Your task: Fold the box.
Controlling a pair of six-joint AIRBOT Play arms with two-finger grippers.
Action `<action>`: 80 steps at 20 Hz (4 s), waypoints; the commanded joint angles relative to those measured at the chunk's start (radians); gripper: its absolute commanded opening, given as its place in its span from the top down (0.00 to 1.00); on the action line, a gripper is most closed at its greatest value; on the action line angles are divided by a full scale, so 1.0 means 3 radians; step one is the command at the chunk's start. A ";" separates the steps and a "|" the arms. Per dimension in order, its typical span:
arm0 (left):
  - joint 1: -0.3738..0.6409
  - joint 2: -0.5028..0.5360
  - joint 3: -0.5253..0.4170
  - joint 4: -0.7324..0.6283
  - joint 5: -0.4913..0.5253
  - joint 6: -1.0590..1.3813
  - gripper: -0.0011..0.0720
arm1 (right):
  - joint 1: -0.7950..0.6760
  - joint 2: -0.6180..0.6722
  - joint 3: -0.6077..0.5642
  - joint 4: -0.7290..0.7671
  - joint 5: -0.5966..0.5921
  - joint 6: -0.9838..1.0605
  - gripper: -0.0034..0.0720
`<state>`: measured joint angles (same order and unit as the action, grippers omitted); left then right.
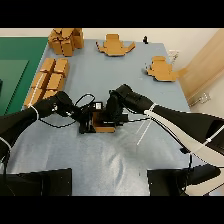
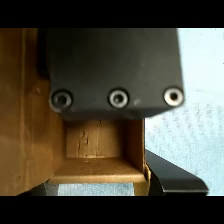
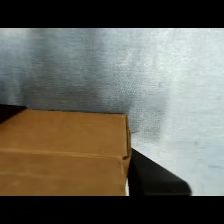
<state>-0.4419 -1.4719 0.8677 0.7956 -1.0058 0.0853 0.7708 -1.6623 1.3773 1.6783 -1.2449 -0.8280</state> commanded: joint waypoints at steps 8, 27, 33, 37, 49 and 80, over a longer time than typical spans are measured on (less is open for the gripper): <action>0.0000 -0.0003 -0.0001 -0.0008 0.0013 -0.0004 0.96 | 0.0014 -0.0113 0.0036 -0.0290 -0.0161 0.0186 0.95; 0.0001 -0.0003 -0.0001 -0.0005 0.0009 -0.0025 0.96 | -0.0529 0.1339 -0.0848 0.0432 0.0455 -0.1013 0.94; 0.0001 -0.0003 -0.0001 -0.0005 0.0009 -0.0025 0.96 | -0.1909 0.0979 -0.1369 0.3123 0.1387 -0.3440 0.95; 0.0001 -0.0003 -0.0001 -0.0005 0.0008 -0.0025 0.96 | -0.2051 -0.0037 -0.0539 0.3848 0.0047 -0.4607 0.95; 0.0004 -0.0003 -0.0001 0.0057 0.0008 -0.0025 0.96 | -0.1087 0.0919 -0.1447 0.3262 0.1017 -0.6522 0.95; 0.0004 -0.0003 -0.0001 0.0056 0.0001 -0.0089 0.96 | -0.0838 0.1116 -0.1403 0.2669 0.1034 -0.7277 0.77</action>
<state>-0.4400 -1.4723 0.8677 0.8116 -1.0058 0.0593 0.5190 -1.3338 0.9554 2.4763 -0.8978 -3.0116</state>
